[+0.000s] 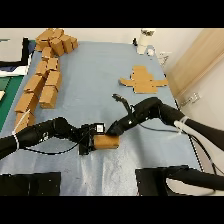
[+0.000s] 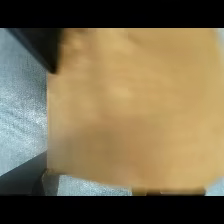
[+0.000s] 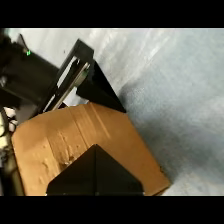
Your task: Fold the box.
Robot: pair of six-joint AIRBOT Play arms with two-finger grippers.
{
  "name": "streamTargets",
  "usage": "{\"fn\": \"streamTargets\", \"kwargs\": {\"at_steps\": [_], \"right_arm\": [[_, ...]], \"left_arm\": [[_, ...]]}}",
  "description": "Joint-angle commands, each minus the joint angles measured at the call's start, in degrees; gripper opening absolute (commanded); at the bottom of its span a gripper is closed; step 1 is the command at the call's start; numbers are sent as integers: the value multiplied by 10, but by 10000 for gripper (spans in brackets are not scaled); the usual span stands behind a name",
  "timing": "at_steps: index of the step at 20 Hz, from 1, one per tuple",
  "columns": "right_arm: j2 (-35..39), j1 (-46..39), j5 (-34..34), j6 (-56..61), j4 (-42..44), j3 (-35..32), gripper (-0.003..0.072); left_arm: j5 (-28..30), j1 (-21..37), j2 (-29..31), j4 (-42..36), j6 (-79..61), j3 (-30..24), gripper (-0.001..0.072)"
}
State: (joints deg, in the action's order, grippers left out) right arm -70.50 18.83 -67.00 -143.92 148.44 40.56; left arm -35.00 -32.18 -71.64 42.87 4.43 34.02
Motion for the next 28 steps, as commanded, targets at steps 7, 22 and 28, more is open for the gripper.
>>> {"fn": "streamTargets", "kwargs": {"at_steps": [7, 22, 28], "right_arm": [[140, 167, 205, -14, -192, -64, 4], [265, 293, 306, -31, -391, -109, 5], [270, 313, 330, -31, -411, -130, 543]], "left_arm": [[0, 0, 0, 0, 0, 0, 470], [0, 0, 0, 0, 0, 0, 471], [0, 0, 0, 0, 0, 0, 471]]}}
